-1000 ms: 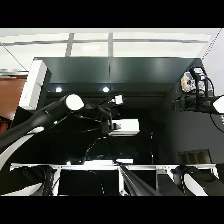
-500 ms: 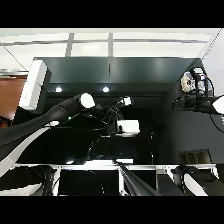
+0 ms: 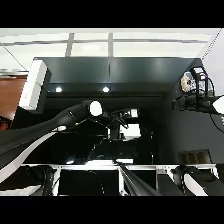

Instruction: Fold the box and place the chain.

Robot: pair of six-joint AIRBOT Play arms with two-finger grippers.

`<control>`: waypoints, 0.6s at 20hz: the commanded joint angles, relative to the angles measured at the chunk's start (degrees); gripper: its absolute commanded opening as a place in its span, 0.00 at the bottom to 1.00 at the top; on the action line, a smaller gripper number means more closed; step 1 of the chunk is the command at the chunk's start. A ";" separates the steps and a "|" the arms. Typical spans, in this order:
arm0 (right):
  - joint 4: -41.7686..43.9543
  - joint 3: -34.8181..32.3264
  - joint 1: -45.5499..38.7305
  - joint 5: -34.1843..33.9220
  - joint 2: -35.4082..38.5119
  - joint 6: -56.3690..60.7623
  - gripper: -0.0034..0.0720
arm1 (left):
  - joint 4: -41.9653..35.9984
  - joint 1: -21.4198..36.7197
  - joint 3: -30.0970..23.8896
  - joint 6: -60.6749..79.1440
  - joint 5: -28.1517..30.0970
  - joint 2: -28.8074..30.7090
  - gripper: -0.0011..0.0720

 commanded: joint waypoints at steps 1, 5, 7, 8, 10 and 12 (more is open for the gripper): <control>0.00 -0.02 -0.02 -0.20 -0.04 0.00 0.06 | 6.03 -2.25 0.07 -6.40 5.25 -0.50 0.98; 0.00 -0.57 -0.02 -1.22 -0.04 0.00 0.06 | 12.02 -3.65 0.07 -16.85 4.63 -0.52 0.82; 0.00 -0.59 -0.02 -1.20 -0.04 0.00 0.06 | 13.62 -3.13 0.09 -16.96 -0.59 0.17 0.33; 0.00 -0.59 -0.02 -1.18 -0.04 0.00 0.06 | 15.23 -2.25 0.09 -19.04 -3.67 1.25 0.31; 0.00 -0.59 -0.02 -1.11 -0.04 0.00 0.06 | 21.94 0.94 -0.02 -28.87 -10.10 4.81 0.31; 0.00 -0.59 -0.02 -1.09 -0.04 0.00 0.06 | 30.56 6.14 -0.37 -41.05 -17.66 9.68 0.23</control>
